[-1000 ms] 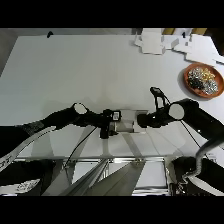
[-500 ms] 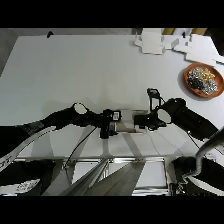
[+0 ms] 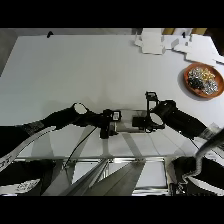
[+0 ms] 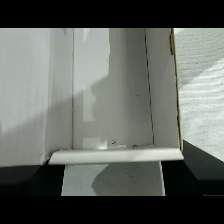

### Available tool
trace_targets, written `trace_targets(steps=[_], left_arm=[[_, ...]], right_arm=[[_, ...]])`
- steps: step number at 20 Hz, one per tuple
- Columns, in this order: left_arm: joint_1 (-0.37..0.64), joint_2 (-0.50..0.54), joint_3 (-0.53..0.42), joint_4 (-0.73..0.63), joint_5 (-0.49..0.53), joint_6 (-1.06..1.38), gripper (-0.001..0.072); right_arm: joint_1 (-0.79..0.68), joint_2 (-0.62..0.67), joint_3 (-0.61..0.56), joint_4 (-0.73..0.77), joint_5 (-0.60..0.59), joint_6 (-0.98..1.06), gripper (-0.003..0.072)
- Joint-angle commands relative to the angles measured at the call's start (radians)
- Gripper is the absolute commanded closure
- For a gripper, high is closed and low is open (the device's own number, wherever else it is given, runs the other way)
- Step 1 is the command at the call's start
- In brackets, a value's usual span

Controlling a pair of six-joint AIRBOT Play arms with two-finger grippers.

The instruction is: Fold the box and place the chain.

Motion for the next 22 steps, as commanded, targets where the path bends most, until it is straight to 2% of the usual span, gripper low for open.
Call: trace_targets(steps=[1, 2, 8, 11, 13, 15, 17, 19, 20, 22], left_arm=[[0.001, 0.000, 0.000, 0.000, 0.000, 0.000, 0.0436], [0.001, 0.000, 0.000, 0.000, 0.000, 0.000, 0.0436], [0.001, 0.000, 0.000, 0.000, 0.000, 0.000, 0.0436], [0.001, 0.000, 0.000, 0.000, 0.000, 0.000, 0.0436], [0.001, 0.000, 0.000, 0.000, 0.000, 0.000, 0.0436], [0.001, 0.000, 0.000, 0.000, 0.000, 0.000, 0.0436], [0.001, 0.000, 0.000, 0.000, 0.000, 0.000, 0.0436], [0.001, 0.000, 0.000, 0.000, 0.000, 0.000, 0.0436], [0.001, 0.000, 0.000, 0.000, 0.000, 0.000, 0.0436], [0.001, 0.000, 0.000, 0.000, 0.000, 0.000, 0.0436]], right_arm=[[0.006, -0.011, 0.000, -0.002, -0.039, 0.030, 0.0474], [0.006, -0.011, 0.000, -0.004, -0.039, 0.029, 0.0505], [0.006, -0.039, 0.000, -0.006, -0.011, 0.018, 0.0514], [0.006, -0.042, 0.000, -0.006, 0.004, 0.017, 0.0642], [0.014, -0.042, 0.000, -0.013, 0.014, 0.017, 0.0669], [0.020, -0.049, 0.000, -0.017, 0.012, 0.017, 0.0665], [0.020, -0.052, 0.000, -0.018, 0.013, 0.017, 0.0490], [0.020, -0.052, 0.000, -0.019, 0.013, -0.004, 0.0491], [0.020, -0.052, 0.000, -0.019, 0.014, -0.005, 0.0503], [0.020, -0.052, 0.000, -0.019, 0.014, -0.006, 0.0652]])
